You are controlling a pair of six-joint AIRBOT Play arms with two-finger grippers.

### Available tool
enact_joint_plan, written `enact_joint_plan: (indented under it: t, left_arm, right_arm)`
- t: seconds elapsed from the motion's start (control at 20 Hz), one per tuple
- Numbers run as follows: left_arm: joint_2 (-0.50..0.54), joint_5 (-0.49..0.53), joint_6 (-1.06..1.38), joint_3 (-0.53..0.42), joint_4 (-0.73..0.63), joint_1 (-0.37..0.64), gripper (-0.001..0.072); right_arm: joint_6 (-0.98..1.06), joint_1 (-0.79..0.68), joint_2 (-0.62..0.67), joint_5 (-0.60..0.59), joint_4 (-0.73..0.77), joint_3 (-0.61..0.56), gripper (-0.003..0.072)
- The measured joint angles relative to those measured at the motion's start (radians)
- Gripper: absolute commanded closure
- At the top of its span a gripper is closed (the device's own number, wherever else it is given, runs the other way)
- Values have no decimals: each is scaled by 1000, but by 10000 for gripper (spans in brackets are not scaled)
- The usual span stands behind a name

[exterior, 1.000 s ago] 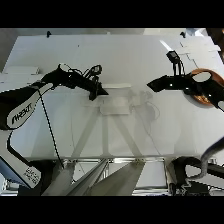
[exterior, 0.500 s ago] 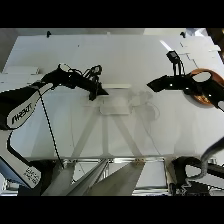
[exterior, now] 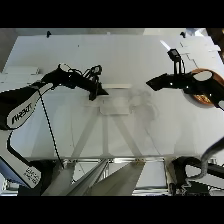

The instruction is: Fold the box and place the chain.

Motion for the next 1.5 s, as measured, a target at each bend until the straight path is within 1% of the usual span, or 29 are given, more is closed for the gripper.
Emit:
enact_joint_plan:
  t: [0.05, 0.2, 0.3, 0.45, 0.75, 1.0, 1.05, 1.15, 1.35, 1.5]
  left_arm:
    - [0, 0, 0, 0, 0, 0, 700]
    - [0, 0, 0, 0, 0, 0, 700]
    - [0, 0, 0, 0, 0, 0, 700]
    - [0, 0, 0, 0, 0, 0, 700]
    - [0, 0, 0, 0, 0, 0, 700]
    - [0, 0, 0, 0, 0, 0, 700]
    - [0, 0, 0, 0, 0, 0, 700]
    - [0, 0, 0, 0, 0, 0, 700]
    - [0, 0, 0, 0, 0, 0, 700]
    - [0, 0, 0, 0, 0, 0, 700]
  right_arm:
    - [-40, 0, 9, 37, 6, 13, 37]
    - [-191, 0, 68, 163, 19, 42, 21]
    - [-296, 1, 127, 253, 23, 52, -5]
    - [-398, 11, 232, 380, 30, 58, -10]
    - [-456, 46, 440, 601, 15, 61, -1]
    - [-467, 74, 544, 710, 8, 52, -1]
    - [-467, 97, 555, 710, 8, 42, -1]
    - [-465, 154, 565, 668, -15, -1, -1]
    - [-463, 253, 545, 468, -111, -163, -1]
    - [-499, 280, 467, 332, -143, -253, -1]
